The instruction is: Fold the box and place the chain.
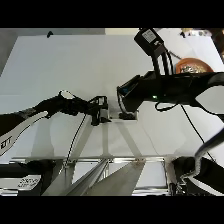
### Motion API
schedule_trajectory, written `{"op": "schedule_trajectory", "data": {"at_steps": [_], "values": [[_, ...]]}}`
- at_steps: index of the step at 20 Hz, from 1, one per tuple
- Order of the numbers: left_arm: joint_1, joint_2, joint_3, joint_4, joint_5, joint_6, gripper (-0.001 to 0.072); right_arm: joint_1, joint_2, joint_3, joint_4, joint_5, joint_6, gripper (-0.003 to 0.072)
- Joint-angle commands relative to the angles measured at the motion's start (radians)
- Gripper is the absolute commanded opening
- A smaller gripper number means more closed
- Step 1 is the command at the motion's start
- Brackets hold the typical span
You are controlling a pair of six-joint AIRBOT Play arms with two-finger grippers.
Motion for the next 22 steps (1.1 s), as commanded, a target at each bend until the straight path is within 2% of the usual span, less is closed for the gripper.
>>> {"op": "schedule_trajectory", "data": {"at_steps": [1,3,8,11,17,22], "values": [[0.000,0.000,0.000,0.000,0.000,0.000,0.0069,0.012,-0.032,0.000,0.066,-0.078,-0.004,0.0015],[0.000,0.000,0.000,0.000,0.000,0.000,0.0069,0.012,-0.044,0.000,0.124,-0.119,-0.011,0.0016],[0.000,0.000,0.000,0.000,0.000,0.000,0.0069,0.012,-0.060,0.000,0.058,-0.068,-0.011,0.0017],[0.000,0.000,0.000,0.000,0.000,0.000,0.0069,0.012,-0.064,0.000,0.068,-0.108,-0.011,0.0015],[0.000,0.000,0.000,0.000,0.000,0.000,0.0069,0.012,-0.108,-0.021,-0.021,0.052,-0.011,0.0016],[0.000,0.000,0.000,0.000,0.000,0.000,0.0069,0.012,-0.175,-0.080,-0.019,0.097,-0.013,0.0015]]}}
